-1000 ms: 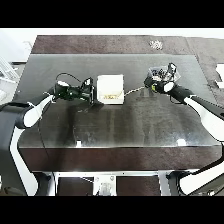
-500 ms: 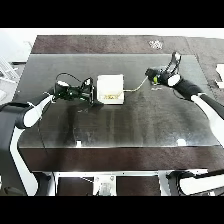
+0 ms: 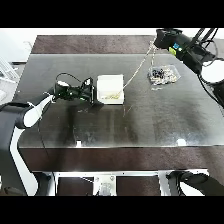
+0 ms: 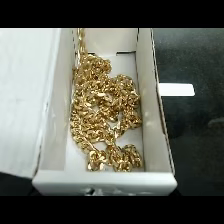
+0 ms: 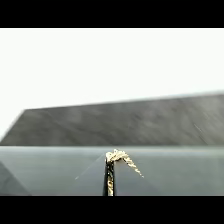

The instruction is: Fold the box and place the chain.

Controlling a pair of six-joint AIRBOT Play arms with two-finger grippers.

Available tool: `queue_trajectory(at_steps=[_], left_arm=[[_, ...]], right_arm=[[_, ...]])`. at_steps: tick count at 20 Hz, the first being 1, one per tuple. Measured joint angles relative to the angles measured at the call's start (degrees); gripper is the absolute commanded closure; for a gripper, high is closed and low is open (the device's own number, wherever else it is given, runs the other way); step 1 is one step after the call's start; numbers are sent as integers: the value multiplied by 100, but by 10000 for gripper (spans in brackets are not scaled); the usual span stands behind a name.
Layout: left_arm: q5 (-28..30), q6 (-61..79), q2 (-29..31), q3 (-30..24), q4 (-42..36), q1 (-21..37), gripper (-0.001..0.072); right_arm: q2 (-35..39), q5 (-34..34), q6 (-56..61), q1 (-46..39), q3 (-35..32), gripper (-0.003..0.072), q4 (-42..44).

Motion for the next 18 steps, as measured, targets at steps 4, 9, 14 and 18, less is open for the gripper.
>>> queue_trajectory(at_steps=[4,9,14,18], left_arm=[[0,0,0,0,0,0,239],[2,0,0,0,0,0,238],[2,0,0,0,0,0,239],[0,0,0,0,0,0,239]], right_arm=[[240,-133,-273,621,17,684,2],[229,-232,-446,1187,20,683,2],[26,-256,-463,1504,20,683,20],[-308,-264,-452,1735,20,683,57]])
